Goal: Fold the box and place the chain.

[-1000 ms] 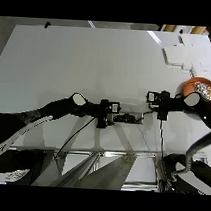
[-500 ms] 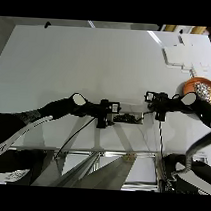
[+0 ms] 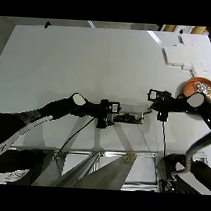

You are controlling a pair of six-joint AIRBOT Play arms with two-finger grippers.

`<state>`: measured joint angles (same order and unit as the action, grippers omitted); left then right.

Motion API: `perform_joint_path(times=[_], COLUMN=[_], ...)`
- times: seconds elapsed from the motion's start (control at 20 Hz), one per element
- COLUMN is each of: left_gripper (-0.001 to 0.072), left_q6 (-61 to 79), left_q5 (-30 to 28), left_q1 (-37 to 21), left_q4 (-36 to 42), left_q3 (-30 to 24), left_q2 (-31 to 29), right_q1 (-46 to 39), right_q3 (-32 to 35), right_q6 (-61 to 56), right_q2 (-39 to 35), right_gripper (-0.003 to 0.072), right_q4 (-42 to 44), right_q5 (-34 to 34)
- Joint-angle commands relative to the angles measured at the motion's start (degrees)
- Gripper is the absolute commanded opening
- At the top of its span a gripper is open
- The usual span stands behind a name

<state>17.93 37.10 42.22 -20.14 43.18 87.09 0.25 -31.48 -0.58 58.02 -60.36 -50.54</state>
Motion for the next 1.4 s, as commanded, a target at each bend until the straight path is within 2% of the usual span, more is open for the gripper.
perform_joint_path(times=[0.0,0.25,0.45,0.55,0.75,0.95,1.05,1.35], left_gripper=[0.0218,0.0218,0.0218,0.0218,0.0218,0.0218,0.0218,0.0218], left_q6=[0.00,0.02,0.02,0.00,0.02,0.00,0.00,0.00], left_q5=[0.00,0.00,0.00,0.00,0.00,0.00,0.00,0.00], left_q1=[0.02,0.02,0.02,0.02,0.02,0.02,0.02,0.02], left_q4=[-0.02,-0.02,-0.02,-0.02,-0.02,-0.02,-0.02,-0.02], left_q3=[-0.02,-0.02,-0.02,-0.02,0.00,-0.02,-0.02,-0.02], left_q2=[-0.04,-0.04,-0.04,-0.02,-0.02,-0.02,-0.02,-0.04], right_q1=[0.04,0.04,0.07,1.92,9.60,15.43,16.50,16.59], right_q3=[0.00,0.00,0.00,0.00,0.00,0.02,0.02,0.00], right_q6=[-5.42,-5.44,-5.44,-5.46,-5.49,-5.68,-7.67,-17.57], right_q2=[-7.23,-15.34,-17.53,-17.59,-17.42,-17.35,-16.76,-9.99], right_gripper=[0.0019,0.0019,0.0020,0.0020,0.0020,0.0020,0.0020,0.0020], right_q4=[4.92,17.16,32.04,34.36,33.81,32.46,29.97,17.77], right_q5=[-7.87,-15.61,-22.32,-22.16,-18.56,-7.76,-4.81,-4.48])
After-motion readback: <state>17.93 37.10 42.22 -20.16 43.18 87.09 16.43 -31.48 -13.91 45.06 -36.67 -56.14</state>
